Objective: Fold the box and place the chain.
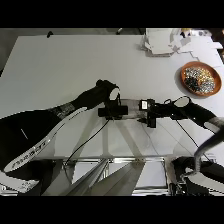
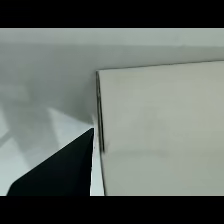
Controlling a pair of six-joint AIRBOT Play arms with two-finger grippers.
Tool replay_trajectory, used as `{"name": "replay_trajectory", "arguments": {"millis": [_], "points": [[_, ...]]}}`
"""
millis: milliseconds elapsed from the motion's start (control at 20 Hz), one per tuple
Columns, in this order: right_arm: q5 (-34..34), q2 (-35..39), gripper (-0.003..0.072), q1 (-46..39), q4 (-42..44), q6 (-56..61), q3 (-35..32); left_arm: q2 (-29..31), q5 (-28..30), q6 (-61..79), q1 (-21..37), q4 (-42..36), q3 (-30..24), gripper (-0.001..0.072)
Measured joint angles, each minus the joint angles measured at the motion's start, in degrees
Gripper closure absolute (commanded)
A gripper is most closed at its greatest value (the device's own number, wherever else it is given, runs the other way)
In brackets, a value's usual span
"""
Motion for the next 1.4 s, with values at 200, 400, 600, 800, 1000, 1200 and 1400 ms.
{"name": "replay_trajectory", "arguments": {"millis": [200, 400, 600, 800, 1000, 1200, 1400], "points": [[0.0, 0.0, 0.0283, 0.0, 0.0, 0.0, 0.0, 3.4, -1.2, 3.8, 0.9, 0.1, 0.0, 0.0424], [0.0, 0.0, 0.0283, 0.0, 0.0, 0.1, 0.0, 9.2, -3.2, 11.7, 3.3, 0.0, -0.1, 0.0423], [0.0, 0.0, 0.0283, 0.0, 0.0, 0.1, 0.0, 18.4, -2.5, 22.5, 7.2, 1.4, -4.1, 0.0131], [-0.1, 0.0, 0.0283, 0.0, 0.0, 0.1, 0.0, 29.4, 4.5, 44.8, 13.7, 0.4, -17.7, 0.0019], [-0.1, 0.0, 0.0283, 0.0, 0.0, 0.1, 0.0, 34.2, 13.2, 81.9, 20.4, -8.3, -32.7, 0.0021], [-0.1, 0.0, 0.0283, 0.0, 0.0, 0.1, 0.0, 30.9, 18.3, 121.2, 23.5, -24.2, -39.8, 0.0021], [-0.1, 0.0, 0.0283, 0.0, 0.1, 0.1, 0.0, 23.8, 23.1, 142.3, 24.3, -41.2, -41.8, 0.0021]]}}
